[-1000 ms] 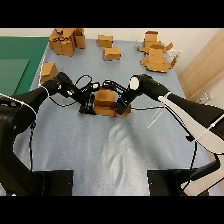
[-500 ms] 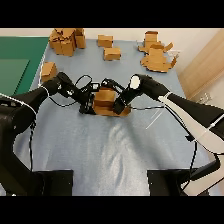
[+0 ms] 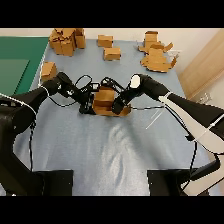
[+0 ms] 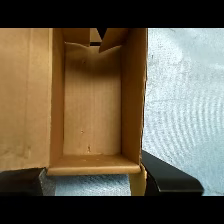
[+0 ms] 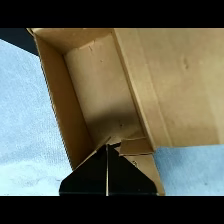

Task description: Fold the box.

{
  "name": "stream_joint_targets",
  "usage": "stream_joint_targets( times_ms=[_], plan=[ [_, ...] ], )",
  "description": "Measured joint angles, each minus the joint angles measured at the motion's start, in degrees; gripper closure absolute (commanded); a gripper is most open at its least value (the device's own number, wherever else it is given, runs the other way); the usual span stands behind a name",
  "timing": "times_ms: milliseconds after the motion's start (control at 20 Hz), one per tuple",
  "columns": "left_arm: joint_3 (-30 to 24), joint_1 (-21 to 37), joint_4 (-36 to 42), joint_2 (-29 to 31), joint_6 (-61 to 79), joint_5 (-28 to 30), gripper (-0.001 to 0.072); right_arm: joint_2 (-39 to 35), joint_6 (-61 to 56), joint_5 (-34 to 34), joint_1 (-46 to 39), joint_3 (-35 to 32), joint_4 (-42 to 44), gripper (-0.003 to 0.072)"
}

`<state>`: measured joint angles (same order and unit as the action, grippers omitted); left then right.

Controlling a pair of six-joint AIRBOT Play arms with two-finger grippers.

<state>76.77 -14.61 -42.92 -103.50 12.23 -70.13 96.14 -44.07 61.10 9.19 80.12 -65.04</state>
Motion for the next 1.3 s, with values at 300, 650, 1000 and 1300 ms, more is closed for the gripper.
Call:
stream_joint_targets(
  times_ms=[300,650,1000,1300],
  plan=[
    [0.00,0.00,0.11,0.00,-0.26,-0.04,0.0421,-0.33,-0.44,-1.14,0.09,0.72,-0.63,0.0678],
    [0.00,0.00,0.13,0.00,-0.26,0.02,0.0421,-3.15,-4.61,-3.34,0.09,3.82,-6.62,0.0680],
    [0.00,0.00,0.11,0.00,-0.26,0.02,0.0421,-10.25,-26.27,-4.04,-5.97,1.75,-12.79,0.0680],
    [0.00,0.00,0.09,0.00,-0.66,0.04,0.0421,-17.11,-46.12,-5.31,-17.70,-14.58,-7.08,0.0684]
  ],
)
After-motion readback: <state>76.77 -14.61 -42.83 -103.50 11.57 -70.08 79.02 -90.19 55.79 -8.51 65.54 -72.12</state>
